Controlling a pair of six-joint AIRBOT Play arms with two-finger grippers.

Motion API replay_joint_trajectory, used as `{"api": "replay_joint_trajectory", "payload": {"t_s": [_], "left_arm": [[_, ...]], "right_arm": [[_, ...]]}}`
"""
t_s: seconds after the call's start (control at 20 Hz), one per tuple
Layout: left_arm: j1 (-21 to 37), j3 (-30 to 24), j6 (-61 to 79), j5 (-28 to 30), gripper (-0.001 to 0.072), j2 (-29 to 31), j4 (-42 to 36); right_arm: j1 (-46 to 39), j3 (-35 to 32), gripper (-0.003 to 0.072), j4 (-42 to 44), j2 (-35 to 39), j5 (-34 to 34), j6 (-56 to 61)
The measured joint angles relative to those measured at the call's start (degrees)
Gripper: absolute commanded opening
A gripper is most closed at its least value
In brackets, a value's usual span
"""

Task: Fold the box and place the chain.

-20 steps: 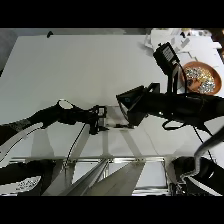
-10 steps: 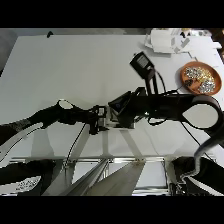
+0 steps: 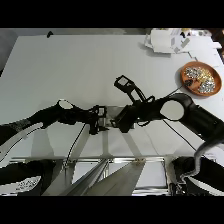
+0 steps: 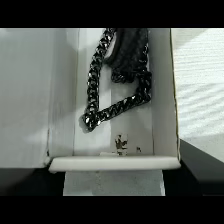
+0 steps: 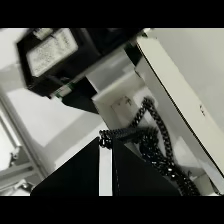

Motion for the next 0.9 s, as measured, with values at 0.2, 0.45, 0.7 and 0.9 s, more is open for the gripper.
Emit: {"api": "replay_joint_trajectory", "payload": {"t_s": [0.2, 0.45, 0.7, 0.9], "left_arm": [[0.0, 0.0, 0.0, 0.0, 0.015, 0.0, 0.0], [0.0, 0.0, 0.0, 0.0, 0.015, 0.0, 0.0], [0.02, 0.0, 0.0, 0.0, 0.015, 0.0, 0.0], [0.0, 0.0, 0.0, -0.02, 0.015, 0.0, 0.0]], "right_arm": [[0.0, -0.9, 0.013, -0.2, -4.83, -1.14, 0.0], [-0.44, -0.96, 0.0228, -0.26, -5.73, -1.31, 0.02], [-8.57, -0.13, 0.0217, -2.43, 0.59, 4.92, 0.04], [-18.21, -0.85, 0.0059, -10.03, 3.61, 11.89, -3.13]]}}
